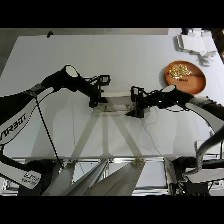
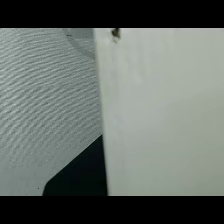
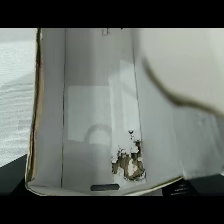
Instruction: Fold the box and place the chain.
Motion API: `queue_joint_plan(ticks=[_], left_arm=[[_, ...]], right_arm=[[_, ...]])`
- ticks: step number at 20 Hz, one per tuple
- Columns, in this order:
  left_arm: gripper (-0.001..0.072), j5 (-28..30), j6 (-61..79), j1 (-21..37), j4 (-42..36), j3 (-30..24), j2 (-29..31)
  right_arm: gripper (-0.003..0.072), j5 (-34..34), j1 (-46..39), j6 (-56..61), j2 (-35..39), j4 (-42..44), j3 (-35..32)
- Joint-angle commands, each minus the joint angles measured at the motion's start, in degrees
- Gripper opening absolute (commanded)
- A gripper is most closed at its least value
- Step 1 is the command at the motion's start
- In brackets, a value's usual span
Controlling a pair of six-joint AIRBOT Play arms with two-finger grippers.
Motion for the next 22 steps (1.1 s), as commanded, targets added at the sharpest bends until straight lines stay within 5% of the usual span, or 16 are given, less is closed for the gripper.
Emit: queue_joint_plan(ticks=[1, 5, 7, 22], left_arm=[[0.0007, 0.0, 0.0, 0.0, 0.0, 0.0, 0.0], [0.0007, 0.0, 0.0, 0.0, 0.0, 0.0, 0.0], [0.0007, 0.0, 0.0, 0.0, 0.0, 0.0, 0.0], [0.0007, 0.0, 0.0, 0.0, 0.0, 0.0, 0.0]], right_arm=[[0.0698, -0.3, -0.2, 0.1, 0.2, -0.3, -0.1], [0.0642, -0.3, -0.1, 0.1, 0.2, -0.2, -0.1], [0.0537, -0.3, -0.1, 0.1, 0.2, -0.2, -0.1], [0.0543, 0.3, -0.1, 0.2, 0.2, -0.3, -0.1]])
